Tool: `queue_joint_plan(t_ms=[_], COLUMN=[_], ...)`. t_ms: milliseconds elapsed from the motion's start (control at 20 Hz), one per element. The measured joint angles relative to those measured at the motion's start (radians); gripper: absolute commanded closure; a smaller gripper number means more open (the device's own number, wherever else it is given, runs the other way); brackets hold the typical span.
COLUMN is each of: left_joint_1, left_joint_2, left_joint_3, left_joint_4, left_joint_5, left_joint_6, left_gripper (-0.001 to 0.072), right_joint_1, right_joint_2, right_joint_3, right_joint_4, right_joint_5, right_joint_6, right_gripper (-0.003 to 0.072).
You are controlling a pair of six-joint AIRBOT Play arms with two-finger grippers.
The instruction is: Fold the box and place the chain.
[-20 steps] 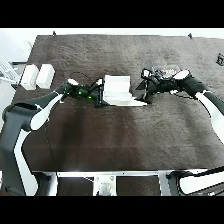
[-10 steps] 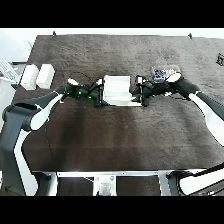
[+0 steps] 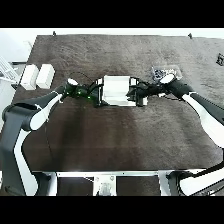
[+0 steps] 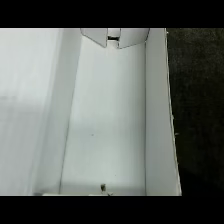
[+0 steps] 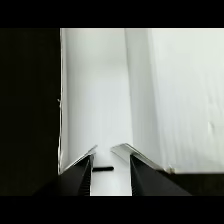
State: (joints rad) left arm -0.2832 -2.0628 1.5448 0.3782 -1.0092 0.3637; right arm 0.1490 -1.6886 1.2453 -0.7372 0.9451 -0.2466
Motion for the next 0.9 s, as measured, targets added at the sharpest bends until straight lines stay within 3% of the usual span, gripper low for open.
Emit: queue_joint_plan(t_ms=[100,150,200,250,700,750,800,900], left_joint_1=[0.000,-0.001,-0.001,-0.001,-0.001,-0.001,-0.001,-0.002], left_joint_2=[0.000,0.000,0.000,0.000,0.000,0.000,0.000,0.000], left_joint_3=[0.000,0.000,0.000,0.000,0.000,0.000,0.000,0.000], left_joint_4=[0.000,0.000,0.000,0.000,-0.001,-0.001,-0.001,-0.002], left_joint_5=[0.000,0.001,0.002,0.002,0.002,0.002,0.002,0.002], left_joint_6=[0.000,0.000,0.000,0.000,-0.001,-0.001,-0.001,0.000], left_gripper=[0.0368,0.0368,0.0368,0.0368,0.0368,0.0368,0.0368,0.0368], right_joint_1=[0.016,0.020,0.024,0.026,0.029,0.029,0.029,0.030], right_joint_2=[-0.010,-0.016,-0.023,-0.029,-0.047,-0.047,-0.048,-0.048], right_joint_3=[0.000,0.000,0.000,0.000,0.000,0.000,0.000,0.000], right_joint_4=[0.016,0.025,0.033,0.042,0.055,0.052,0.045,0.000], right_joint_5=[-0.018,-0.028,-0.036,-0.038,-0.060,-0.060,-0.061,-0.068], right_joint_6=[0.000,0.000,0.000,0.000,-0.002,-0.002,-0.001,0.011], right_gripper=[0.0380,0.0316,0.0141,0.0117,0.0116,0.0159,0.0296,0.0449])
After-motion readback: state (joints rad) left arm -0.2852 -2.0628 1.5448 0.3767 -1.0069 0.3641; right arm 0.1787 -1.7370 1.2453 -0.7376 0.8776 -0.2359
